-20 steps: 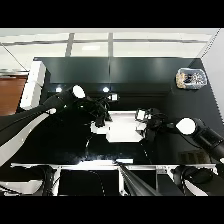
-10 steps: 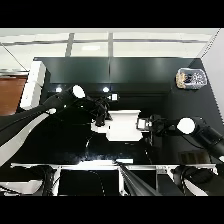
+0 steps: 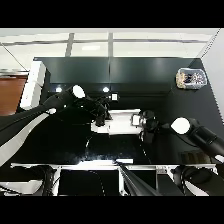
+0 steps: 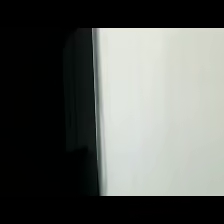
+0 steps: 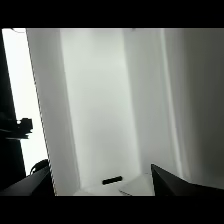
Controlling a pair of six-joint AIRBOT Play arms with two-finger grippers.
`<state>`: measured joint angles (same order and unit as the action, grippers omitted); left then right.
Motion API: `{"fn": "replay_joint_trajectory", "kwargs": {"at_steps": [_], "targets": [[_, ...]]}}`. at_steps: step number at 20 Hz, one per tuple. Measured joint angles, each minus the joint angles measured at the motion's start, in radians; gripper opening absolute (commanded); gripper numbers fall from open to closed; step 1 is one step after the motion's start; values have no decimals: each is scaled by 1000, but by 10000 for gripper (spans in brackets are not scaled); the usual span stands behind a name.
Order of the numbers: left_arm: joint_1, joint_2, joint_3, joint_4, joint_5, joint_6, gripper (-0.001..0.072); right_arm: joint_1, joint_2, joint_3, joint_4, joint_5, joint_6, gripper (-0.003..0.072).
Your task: Fold the box and place the chain.
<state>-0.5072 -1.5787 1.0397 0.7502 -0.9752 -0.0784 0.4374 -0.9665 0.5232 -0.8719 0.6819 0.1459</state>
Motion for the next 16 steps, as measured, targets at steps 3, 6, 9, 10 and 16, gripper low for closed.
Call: {"fn": "replay_joint_trajectory", "kwargs": {"at_steps": [3,6,9,10,16], "targets": [[-1,0,0,-2,0,0,23,-58,-3,33,14,-1,-5,720],[-1,0,0,0,1,0,23,-87,-28,46,62,3,-42,673],[-1,0,0,0,0,0,23,-99,-63,50,122,4,-95,673],[-1,0,0,0,0,0,23,-102,-69,51,134,5,-105,673],[-1,0,0,0,-2,0,23,-153,-85,53,180,64,-121,675]]}}
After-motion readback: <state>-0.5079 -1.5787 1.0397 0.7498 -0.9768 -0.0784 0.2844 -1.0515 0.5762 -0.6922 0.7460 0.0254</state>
